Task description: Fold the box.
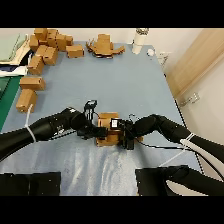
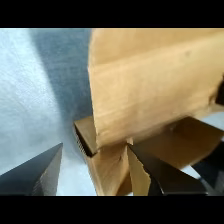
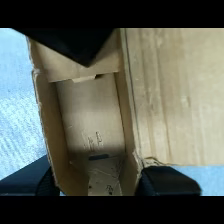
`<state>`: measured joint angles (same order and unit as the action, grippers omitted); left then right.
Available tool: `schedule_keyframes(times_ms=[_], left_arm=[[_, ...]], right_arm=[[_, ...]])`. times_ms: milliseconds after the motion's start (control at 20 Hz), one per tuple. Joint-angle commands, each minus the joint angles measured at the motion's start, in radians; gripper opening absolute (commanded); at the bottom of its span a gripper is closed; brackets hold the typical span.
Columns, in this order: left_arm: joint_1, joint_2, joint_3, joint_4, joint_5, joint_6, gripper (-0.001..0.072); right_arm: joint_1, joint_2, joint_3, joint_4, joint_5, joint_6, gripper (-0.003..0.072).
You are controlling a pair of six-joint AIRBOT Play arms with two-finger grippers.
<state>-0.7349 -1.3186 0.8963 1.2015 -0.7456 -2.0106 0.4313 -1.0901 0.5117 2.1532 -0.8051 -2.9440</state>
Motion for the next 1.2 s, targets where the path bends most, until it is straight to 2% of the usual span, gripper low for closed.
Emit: schedule_keyframes(times_ms=[0,200,350,500,950,1000,1050,1150], left_arm=[[-0.029,-0.042,0.074,0.093,-0.067,-0.123,0.0587],[-0.093,-0.097,0.179,0.251,-0.194,-0.277,0.0587],[-0.131,-0.148,0.247,0.306,-0.261,-0.336,0.0587],[-0.156,-0.199,0.277,0.323,-0.316,-0.343,0.0587],[-0.162,-0.217,0.277,0.355,-0.290,-0.340,0.0582],[-0.163,-0.217,0.277,0.354,-0.282,-0.338,0.0338],[-0.163,-0.217,0.277,0.354,-0.275,-0.320,0.0018],[-0.163,-0.217,0.277,0.347,-0.253,-0.305,0.0013]], right_arm=[[0.000,0.000,0.000,0.000,0.000,0.000,0.0509],[0.000,0.000,0.000,0.000,0.000,0.000,0.0509],[0.000,0.000,0.000,0.000,0.000,0.000,0.0509],[0.000,0.000,0.000,0.000,0.000,0.000,0.0509],[0.000,0.000,0.000,0.000,0.000,0.000,0.0509],[0.000,0.000,0.000,0.000,0.000,0.000,0.0510],[0.000,0.000,0.000,0.000,0.000,0.000,0.0509],[0.000,0.000,0.000,0.000,0.000,0.000,0.0509]])
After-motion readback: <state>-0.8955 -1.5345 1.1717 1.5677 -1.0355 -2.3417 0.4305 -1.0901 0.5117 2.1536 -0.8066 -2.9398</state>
